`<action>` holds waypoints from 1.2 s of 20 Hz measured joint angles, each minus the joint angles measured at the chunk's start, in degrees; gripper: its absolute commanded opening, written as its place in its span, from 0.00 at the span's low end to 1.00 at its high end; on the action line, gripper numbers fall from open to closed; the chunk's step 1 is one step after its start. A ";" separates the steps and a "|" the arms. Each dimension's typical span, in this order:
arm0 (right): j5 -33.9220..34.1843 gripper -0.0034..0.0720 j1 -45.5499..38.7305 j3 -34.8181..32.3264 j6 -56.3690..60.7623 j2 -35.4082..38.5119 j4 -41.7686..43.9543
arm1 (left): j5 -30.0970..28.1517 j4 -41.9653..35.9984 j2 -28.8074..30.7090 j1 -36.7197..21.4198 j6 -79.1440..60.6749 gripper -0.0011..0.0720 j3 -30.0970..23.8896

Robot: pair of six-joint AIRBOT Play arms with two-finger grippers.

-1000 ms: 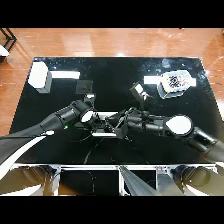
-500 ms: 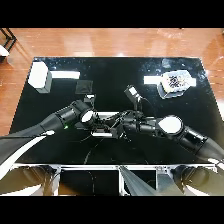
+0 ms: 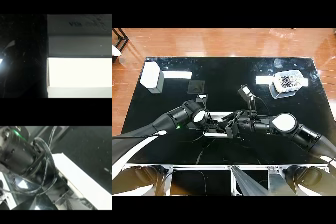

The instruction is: Fold the box and place the chain.

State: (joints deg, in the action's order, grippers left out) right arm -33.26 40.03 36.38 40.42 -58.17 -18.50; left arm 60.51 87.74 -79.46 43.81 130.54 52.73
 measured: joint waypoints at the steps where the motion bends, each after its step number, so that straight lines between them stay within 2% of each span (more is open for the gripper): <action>1: -0.92 0.63 0.00 0.00 0.39 0.00 -0.59 | 0.00 0.00 0.00 0.00 0.00 0.05 0.00; 7: -9.51 0.63 -4.96 0.00 3.85 1.73 -4.94 | 0.00 0.00 0.00 0.00 0.00 0.05 0.00; 8: -10.75 0.66 -6.82 0.00 4.96 2.62 -6.38 | 0.00 0.00 0.00 0.00 0.00 0.05 0.00; 9: -12.02 0.94 -9.11 0.00 6.51 3.78 -8.33 | 0.00 0.00 0.00 0.00 -0.02 0.05 0.00; 10: -13.81 1.00 -11.58 0.00 8.35 5.07 -10.40 | 0.00 0.00 0.00 0.00 0.00 0.05 0.00; 12: -17.14 1.00 -16.26 0.00 12.33 7.41 -14.69 | -0.02 0.00 0.00 0.00 0.00 0.06 0.00; 13: -19.08 1.00 -18.69 0.00 13.99 8.44 -16.94 | -0.04 0.00 0.00 0.00 0.00 0.21 0.00; 15: -23.54 1.00 -22.60 0.00 16.83 9.70 -20.98 | -0.07 -0.07 0.04 0.00 0.09 0.91 0.20; 20: -29.90 0.99 -26.88 0.00 22.45 10.86 -27.78 | 0.68 -1.05 1.40 0.13 0.46 0.90 2.78; 24: -31.71 0.99 -27.69 0.00 28.85 11.04 -29.38 | 3.58 -1.22 7.32 0.79 -6.12 0.89 4.07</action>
State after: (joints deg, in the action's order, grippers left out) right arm -64.97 12.34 36.38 69.28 -47.13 -47.88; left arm 64.10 86.52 -72.14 44.60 124.42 56.80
